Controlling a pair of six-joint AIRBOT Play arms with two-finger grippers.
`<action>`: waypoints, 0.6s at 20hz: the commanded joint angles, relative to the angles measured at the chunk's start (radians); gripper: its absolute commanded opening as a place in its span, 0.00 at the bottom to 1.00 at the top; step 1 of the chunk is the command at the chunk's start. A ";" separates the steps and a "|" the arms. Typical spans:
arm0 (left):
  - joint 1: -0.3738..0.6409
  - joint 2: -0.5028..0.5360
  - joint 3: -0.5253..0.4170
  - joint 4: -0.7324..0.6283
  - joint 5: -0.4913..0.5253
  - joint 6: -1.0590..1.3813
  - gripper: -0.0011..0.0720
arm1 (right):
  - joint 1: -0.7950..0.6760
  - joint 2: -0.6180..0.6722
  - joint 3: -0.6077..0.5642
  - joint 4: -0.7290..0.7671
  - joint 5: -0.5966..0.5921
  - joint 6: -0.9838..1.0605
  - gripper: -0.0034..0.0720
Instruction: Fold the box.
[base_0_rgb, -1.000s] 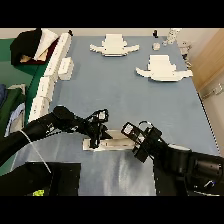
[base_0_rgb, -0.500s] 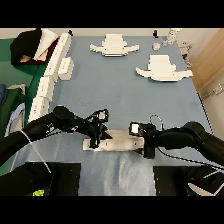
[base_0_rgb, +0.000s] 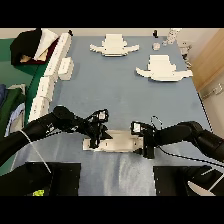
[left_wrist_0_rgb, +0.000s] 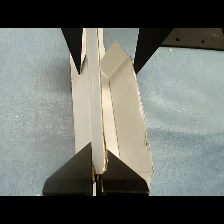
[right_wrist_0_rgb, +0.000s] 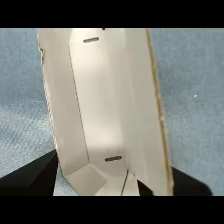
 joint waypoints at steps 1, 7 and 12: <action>0.000 0.000 0.000 0.000 0.000 0.000 0.03 | -0.003 -0.004 -0.001 0.015 0.006 -0.011 0.99; 0.000 0.000 0.000 0.000 0.000 0.000 0.03 | -0.004 -0.087 -0.008 0.015 0.042 -0.109 0.99; 0.000 0.000 0.000 0.000 0.000 0.000 0.03 | -0.003 -0.115 -0.008 0.018 0.035 -0.132 0.99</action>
